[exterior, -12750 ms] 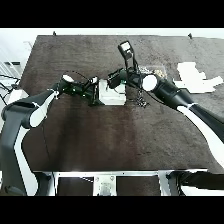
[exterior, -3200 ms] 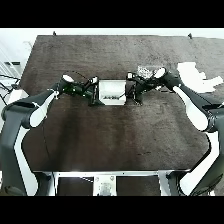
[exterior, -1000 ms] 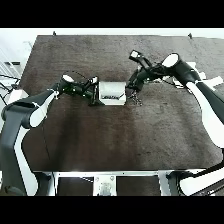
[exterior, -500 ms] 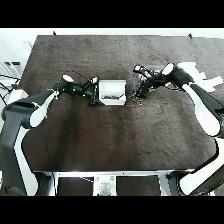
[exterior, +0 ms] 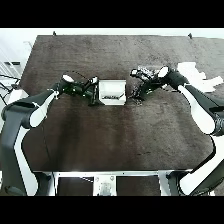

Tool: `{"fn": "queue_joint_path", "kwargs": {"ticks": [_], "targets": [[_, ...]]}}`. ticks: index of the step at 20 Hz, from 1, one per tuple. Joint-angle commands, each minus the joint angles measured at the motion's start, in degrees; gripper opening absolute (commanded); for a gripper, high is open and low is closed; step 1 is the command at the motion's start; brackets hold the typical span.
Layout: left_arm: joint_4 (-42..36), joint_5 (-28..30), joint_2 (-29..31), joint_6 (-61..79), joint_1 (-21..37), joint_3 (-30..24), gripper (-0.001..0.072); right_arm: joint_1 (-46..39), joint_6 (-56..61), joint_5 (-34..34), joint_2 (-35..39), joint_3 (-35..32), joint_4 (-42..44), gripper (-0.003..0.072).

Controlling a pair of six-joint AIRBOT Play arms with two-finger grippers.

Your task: Fold the box and place the chain.

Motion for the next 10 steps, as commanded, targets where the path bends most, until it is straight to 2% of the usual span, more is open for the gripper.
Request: {"fn": "queue_joint_path", "kwargs": {"ticks": [1,2,3,4,10], "targets": [[0.0,0.0,0.0,0.0,0.0,0.0,0.0350,0.5,-0.1,-0.7,-0.1,0.0,-0.1,0.0265],[0.0,0.0,0.0,0.0,0.0,0.0,0.0350,0.5,-0.1,-0.7,-0.1,0.0,-0.1,0.0193],[0.0,0.0,0.0,0.0,0.0,0.0,0.0350,0.5,-0.1,-0.7,-0.1,0.0,-0.1,0.0072],[0.0,0.0,0.0,0.0,0.0,0.0,0.0350,0.5,-0.1,-0.5,0.1,0.1,-0.1,0.0014],[0.0,0.0,0.0,0.0,0.0,0.0,0.0350,0.4,0.6,3.8,7.8,0.5,-0.1,0.0014]]}}
